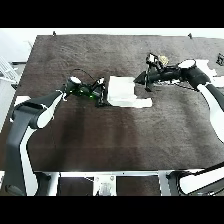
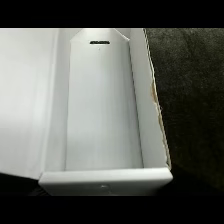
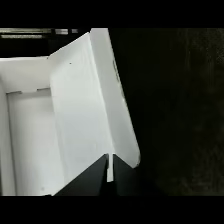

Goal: Fold the box and place the chain.

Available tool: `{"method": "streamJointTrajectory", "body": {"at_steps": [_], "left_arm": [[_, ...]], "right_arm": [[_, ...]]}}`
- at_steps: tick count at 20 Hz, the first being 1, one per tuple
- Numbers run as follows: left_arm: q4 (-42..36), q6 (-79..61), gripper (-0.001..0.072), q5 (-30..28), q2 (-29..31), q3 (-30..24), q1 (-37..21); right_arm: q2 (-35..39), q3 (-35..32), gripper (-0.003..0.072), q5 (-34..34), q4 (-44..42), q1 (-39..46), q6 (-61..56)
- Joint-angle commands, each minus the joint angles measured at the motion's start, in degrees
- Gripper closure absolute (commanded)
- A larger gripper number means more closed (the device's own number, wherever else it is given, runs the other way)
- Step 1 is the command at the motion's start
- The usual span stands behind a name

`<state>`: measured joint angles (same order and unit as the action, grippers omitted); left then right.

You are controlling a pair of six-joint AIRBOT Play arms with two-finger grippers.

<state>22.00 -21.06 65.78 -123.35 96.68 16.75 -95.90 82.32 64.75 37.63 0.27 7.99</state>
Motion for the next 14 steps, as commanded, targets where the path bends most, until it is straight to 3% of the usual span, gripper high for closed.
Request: {"method": "streamJointTrajectory", "body": {"at_steps": [1, 6, 14], "left_arm": [[0.02, 0.02, 0.0252, -0.07, 0.04, 0.04, -0.04], [0.0, 0.02, 0.0252, -0.04, 0.04, 0.04, -0.04], [2.32, 0.09, 0.0252, 0.24, 0.02, -0.02, -0.04]], "right_arm": [[3.45, -3.63, 0.0095, 4.33, 9.01, 0.98, -2.01], [2.08, -8.55, 0.0081, 2.21, 13.51, 0.98, -1.31], [-1.22, -8.57, 0.0084, -0.83, 13.57, -0.52, 1.2]]}}
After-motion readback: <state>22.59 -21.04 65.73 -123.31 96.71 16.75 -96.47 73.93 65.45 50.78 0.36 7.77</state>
